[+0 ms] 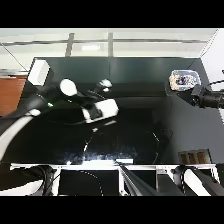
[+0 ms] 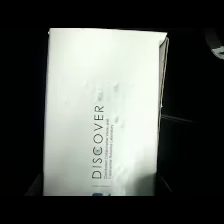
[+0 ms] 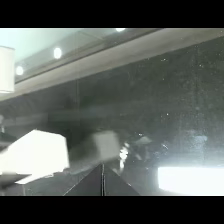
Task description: Fold the box and place the chain.
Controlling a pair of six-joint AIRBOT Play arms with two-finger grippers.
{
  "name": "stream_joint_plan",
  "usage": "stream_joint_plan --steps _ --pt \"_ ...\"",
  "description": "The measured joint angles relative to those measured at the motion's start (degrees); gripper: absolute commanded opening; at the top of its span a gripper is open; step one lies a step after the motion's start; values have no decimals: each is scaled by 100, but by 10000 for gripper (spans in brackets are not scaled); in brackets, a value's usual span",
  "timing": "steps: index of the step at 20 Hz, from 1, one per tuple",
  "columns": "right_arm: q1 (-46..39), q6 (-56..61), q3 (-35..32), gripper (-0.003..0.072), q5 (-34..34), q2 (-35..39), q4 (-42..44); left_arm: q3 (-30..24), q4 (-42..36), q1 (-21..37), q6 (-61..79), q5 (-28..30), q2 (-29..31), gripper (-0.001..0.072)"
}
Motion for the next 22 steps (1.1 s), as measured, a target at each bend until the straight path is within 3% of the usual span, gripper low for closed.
stream_joint_plan --steps 4,6,8,11,15,22 --pt "0 0 0 18 -4 -2 -2 2 953 1974 -1862 -999 153 328" --pt "-2 -2 0 18 -42 0 -2 2 1259 2990 -2457 -1233 181 327" --pt "-2 -2 0 18 -83 0 -4 2 1445 3860 -2782 -1154 192 328" --pt "0 0 0 18 -116 0 -2 2 1574 4732 -2896 -400 179 328" --pt "-2 0 0 18 -116 0 -4 284 1427 5062 -2371 529 -214 327" --pt "-2 0 0 18 -114 0 -7 1453 968 4885 -1731 984 -1388 328"
